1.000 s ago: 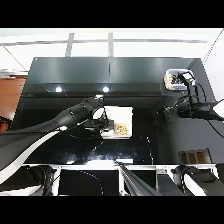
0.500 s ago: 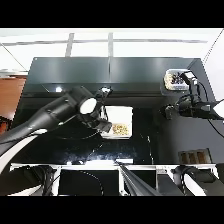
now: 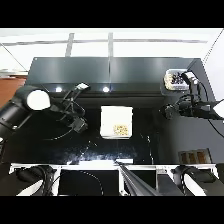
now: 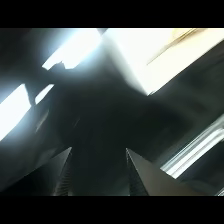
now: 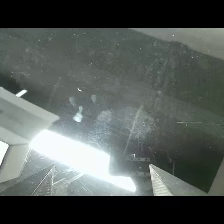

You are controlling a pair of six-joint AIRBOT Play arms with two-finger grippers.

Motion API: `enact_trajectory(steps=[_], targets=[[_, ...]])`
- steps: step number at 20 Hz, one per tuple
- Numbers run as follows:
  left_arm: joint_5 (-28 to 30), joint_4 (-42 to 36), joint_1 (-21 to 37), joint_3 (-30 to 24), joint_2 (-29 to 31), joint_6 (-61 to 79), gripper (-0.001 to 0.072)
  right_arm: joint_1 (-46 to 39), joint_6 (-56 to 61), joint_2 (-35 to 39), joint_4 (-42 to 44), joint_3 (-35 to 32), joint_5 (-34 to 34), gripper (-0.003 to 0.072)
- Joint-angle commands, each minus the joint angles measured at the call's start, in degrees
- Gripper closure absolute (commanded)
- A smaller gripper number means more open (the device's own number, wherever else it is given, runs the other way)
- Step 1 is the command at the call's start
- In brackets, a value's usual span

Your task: Fold the box and place the chain.

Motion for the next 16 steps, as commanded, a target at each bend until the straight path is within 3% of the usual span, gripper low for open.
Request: enact_trajectory(steps=[1,2,3,4,6,9,13,16], targets=[[8.28,-34.18,14.71,-10.19,2.67,34.27,0.0302,-0.02,0.24,0.04,0.0,-0.04,0.0,-0.0009],[8.13,-37.51,16.85,-12.35,2.56,42.47,0.0292,-0.02,0.24,0.04,0.0,-0.04,0.02,-0.0009],[8.92,-37.42,17.62,-14.45,2.49,53.53,0.0056,-0.02,0.24,0.04,-0.26,-0.04,0.28,-0.001],[9.88,-36.48,17.55,-16.22,2.23,63.73,-0.0004,-0.02,0.22,0.04,-0.85,-0.04,0.42,-0.001],[11.34,-33.31,16.48,-18.21,0.31,80.37,-0.0003,-0.02,0.17,0.04,-2.54,-0.04,0.39,-0.001],[12.46,-33.38,13.7,-18.03,-6.19,91.67,0.0,0.0,-0.11,0.04,-2.75,-0.04,0.13,-0.001],[14.43,-35.52,9.01,-17.92,-13.97,94.53,0.0,0.04,-0.11,0.04,-2.75,-0.04,0.11,-0.0009],[14.4,-37.27,8.37,-16.98,-14.82,94.16,0.0001,0.04,-0.09,0.04,-2.75,-0.04,-0.02,-0.001]])
